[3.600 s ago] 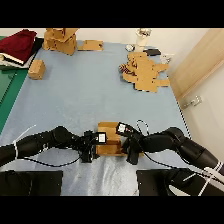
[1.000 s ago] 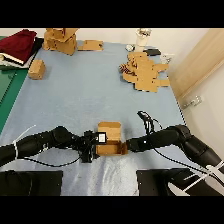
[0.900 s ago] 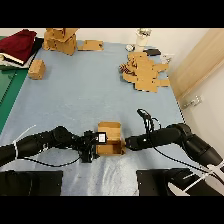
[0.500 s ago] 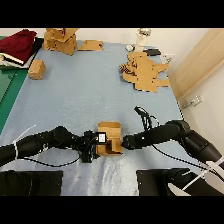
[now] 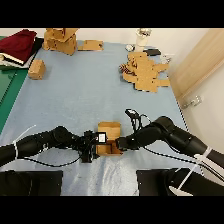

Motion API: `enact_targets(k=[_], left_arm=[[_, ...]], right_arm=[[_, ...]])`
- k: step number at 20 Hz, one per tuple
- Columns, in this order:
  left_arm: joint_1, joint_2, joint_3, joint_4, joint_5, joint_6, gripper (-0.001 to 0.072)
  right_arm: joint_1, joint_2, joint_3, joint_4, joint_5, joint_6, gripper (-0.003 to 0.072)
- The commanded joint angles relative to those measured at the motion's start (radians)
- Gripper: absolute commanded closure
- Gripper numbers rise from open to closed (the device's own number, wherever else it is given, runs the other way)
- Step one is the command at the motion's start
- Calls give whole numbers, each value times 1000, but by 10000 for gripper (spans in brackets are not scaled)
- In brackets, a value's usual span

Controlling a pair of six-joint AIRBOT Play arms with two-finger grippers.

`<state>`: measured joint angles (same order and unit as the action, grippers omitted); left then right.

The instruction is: Fold the box.

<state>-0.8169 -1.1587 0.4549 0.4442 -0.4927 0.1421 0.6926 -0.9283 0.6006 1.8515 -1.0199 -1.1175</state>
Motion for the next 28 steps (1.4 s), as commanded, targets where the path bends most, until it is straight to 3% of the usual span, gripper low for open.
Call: enact_targets(k=[1, 8, 14, 15, 16, 17, 18, 22, 23, 25, 26, 28], left_arm=[[0, -1, 1, 0, 0, 0, 256], [0, -1, 1, 0, 0, 0, 256], [0, -1, 1, 0, 0, 0, 256], [0, -1, 1, 0, 0, 0, 255], [0, -1, 1, 0, 0, 0, 256], [0, -1, 1, 0, 0, 0, 255], [0, -1, 1, 0, 0, 0, 255], [0, -1, 1, 0, 0, 0, 256], [0, -1, 1, 0, 0, 0, 255], [0, -1, 1, 0, 0, 0, 256], [0, -1, 1, 0, 0, 0, 256], [0, -1, 1, 0, 0, 0, 256]], right_arm=[[77, -78, 74, -173, -41, 239, 334], [195, -293, 232, -228, -161, 429, 333], [200, -375, 252, -229, -242, 474, 335], [200, -375, 252, -232, -247, 474, 356], [200, -375, 252, -232, -246, 474, 440], [201, -375, 252, -232, -246, 472, 594], [201, -375, 252, -231, -246, 471, 671], [216, -375, 259, -232, -239, 468, 682], [220, -375, 266, -231, -235, 461, 674], [220, -365, 286, -228, -239, 461, 349], [219, -356, 296, -227, -246, 461, 298], [219, -332, 323, -232, -307, 462, 298]])
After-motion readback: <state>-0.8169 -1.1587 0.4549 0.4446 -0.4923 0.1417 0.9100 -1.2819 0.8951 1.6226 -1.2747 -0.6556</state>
